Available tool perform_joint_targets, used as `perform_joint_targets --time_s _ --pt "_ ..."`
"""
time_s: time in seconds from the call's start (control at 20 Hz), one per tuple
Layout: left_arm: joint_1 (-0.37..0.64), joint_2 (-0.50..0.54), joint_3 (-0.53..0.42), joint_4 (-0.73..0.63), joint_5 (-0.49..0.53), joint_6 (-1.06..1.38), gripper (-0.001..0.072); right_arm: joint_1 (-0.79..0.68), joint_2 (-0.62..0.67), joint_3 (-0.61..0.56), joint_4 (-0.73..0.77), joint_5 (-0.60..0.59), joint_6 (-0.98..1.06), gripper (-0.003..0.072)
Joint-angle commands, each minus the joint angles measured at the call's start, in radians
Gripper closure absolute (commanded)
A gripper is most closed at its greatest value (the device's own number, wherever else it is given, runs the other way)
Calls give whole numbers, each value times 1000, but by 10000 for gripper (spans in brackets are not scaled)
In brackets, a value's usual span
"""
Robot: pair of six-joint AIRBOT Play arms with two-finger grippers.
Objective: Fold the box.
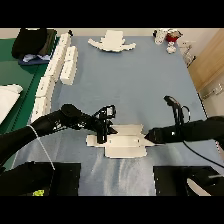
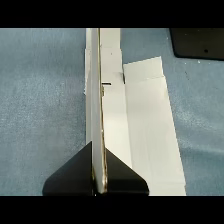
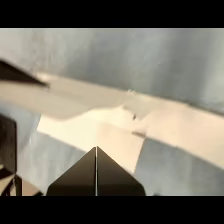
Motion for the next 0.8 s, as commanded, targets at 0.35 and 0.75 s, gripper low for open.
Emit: perform_joint_targets --time_s 0.35,0.75 --pt "0 0 0 0 1 0 695 747 69 -92 -496 138 37 19" --pt "0 0 0 0 0 0 695 794 -151 -93 -587 243 -129 17"
